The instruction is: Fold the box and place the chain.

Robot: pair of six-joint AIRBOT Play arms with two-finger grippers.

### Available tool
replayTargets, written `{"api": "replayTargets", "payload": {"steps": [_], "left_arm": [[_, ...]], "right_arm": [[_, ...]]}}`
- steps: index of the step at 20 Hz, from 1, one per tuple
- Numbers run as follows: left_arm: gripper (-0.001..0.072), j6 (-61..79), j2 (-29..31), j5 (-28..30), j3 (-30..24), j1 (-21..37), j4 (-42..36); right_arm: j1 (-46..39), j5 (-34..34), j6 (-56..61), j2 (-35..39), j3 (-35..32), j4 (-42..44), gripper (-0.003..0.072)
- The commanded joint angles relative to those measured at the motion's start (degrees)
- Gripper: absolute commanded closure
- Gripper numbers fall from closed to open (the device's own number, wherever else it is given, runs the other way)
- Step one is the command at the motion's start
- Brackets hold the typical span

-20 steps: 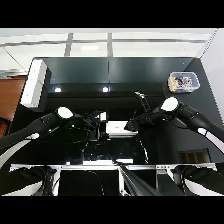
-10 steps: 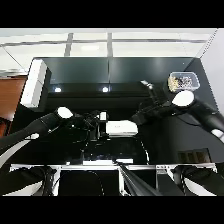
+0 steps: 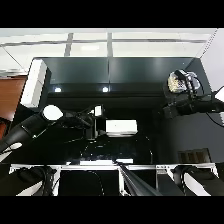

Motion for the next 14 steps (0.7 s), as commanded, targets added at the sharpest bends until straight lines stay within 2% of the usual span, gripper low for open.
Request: {"api": "replayTargets", "payload": {"steps": [1,3,7,10,14], "left_arm": [[-0.0002,-8.0,-2.1,0.8,4.9,-2.9,-1.1],[-0.0003,-9.3,-8.6,1.3,10.3,-5.7,-1.1],[-0.0003,-15.6,-20.3,2.0,20.0,-10.3,2.2],[-0.0003,-21.1,-23.4,1.7,22.5,-12.4,7.4],[-0.0004,-21.1,-23.3,-1.4,23.3,-13.6,7.5]], "right_arm": [[-2.1,-4.2,0.2,0.5,-1.5,-0.1,0.0670],[-2.0,-6.8,0.2,0.4,-2.1,0.7,0.0670],[-2.0,-6.7,0.2,0.4,-2.1,0.5,0.0670],[-2.0,-6.8,0.1,0.4,-2.1,0.5,0.0670],[-2.0,-6.9,0.0,0.4,-2.1,0.2,0.0670]]}}
